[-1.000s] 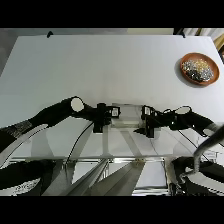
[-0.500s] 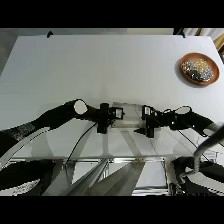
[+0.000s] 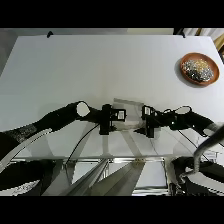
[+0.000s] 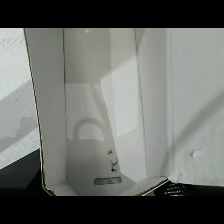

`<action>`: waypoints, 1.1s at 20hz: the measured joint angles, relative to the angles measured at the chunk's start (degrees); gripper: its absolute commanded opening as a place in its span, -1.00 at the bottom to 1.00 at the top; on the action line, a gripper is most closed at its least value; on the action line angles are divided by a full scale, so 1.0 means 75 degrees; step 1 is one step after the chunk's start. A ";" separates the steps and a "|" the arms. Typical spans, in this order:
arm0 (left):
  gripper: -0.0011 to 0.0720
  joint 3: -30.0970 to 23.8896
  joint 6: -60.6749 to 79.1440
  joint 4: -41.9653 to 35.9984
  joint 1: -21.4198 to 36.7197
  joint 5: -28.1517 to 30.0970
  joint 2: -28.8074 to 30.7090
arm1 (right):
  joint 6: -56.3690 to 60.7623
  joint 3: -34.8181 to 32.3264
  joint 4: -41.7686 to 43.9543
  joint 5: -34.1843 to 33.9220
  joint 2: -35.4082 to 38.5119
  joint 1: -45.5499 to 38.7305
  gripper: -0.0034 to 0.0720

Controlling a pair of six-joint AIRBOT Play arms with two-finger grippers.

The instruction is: Fold the box and place the chain.

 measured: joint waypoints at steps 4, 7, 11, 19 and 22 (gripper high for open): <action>-0.68 0.0000 0.0026 0.0003 -0.0020 0.0085 -0.0044 | -0.0009 0.0000 0.0000 -0.0003 0.0000 0.0000 -0.05; -0.96 0.0000 -0.0023 0.0023 -0.0012 -0.0017 -0.0026 | 0.0006 0.0000 0.0000 -0.0003 0.0000 0.0000 -0.05; -0.96 0.0000 -0.0749 0.0061 0.0166 -0.0187 0.0347 | 0.0012 0.0000 0.0003 -0.0003 0.0000 0.0000 -0.05; -0.96 0.0000 -0.4232 0.1154 0.2087 -0.1562 0.2372 | 0.0009 0.0000 0.0003 -0.0003 0.0000 0.0000 -0.05; -0.96 -0.0105 -0.5645 0.1580 0.2923 -0.2495 0.2751 | 0.0009 0.0000 0.0003 -0.0003 0.0000 0.0000 -0.05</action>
